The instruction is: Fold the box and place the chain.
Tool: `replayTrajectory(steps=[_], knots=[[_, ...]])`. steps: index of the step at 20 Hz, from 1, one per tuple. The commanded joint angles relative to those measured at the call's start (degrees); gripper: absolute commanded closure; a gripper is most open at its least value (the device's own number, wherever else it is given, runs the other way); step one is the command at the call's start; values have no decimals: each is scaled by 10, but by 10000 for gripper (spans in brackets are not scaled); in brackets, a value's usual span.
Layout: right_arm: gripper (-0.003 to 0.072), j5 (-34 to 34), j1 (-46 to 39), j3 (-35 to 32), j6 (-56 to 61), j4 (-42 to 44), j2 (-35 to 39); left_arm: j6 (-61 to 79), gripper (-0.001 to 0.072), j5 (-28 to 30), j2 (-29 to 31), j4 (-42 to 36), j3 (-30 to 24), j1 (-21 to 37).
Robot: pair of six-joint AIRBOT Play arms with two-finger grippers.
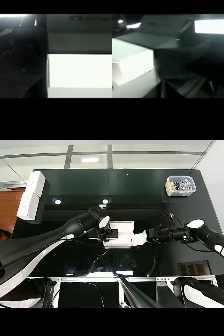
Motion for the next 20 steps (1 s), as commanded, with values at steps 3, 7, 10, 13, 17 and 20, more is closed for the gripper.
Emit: replayTrajectory(steps=[3, 7, 10, 13, 17, 20], knots=[[74, 67, 12, 43, -24, 22, -4, 0, 684, 0, 0, 0, 0, 0], [81, 57, 61, 58, -19, 29, -4, 0, 683, 0, 0, 0, 0, 0], [246, 32, 107, 80, 10, 17, -4, 0, 684, 0, 0, 0, 0, 0], [297, 2, 146, 100, 62, -41, -4, 0, 683, 0, 0, 0, 0, 0], [381, -30, 179, 104, 104, -82, -4, 0, 684, 0, 0, 0, 0, 0], [380, -45, 195, 104, 128, -117, -4, 0, 684, 0, 0, 0, 0, 0]])
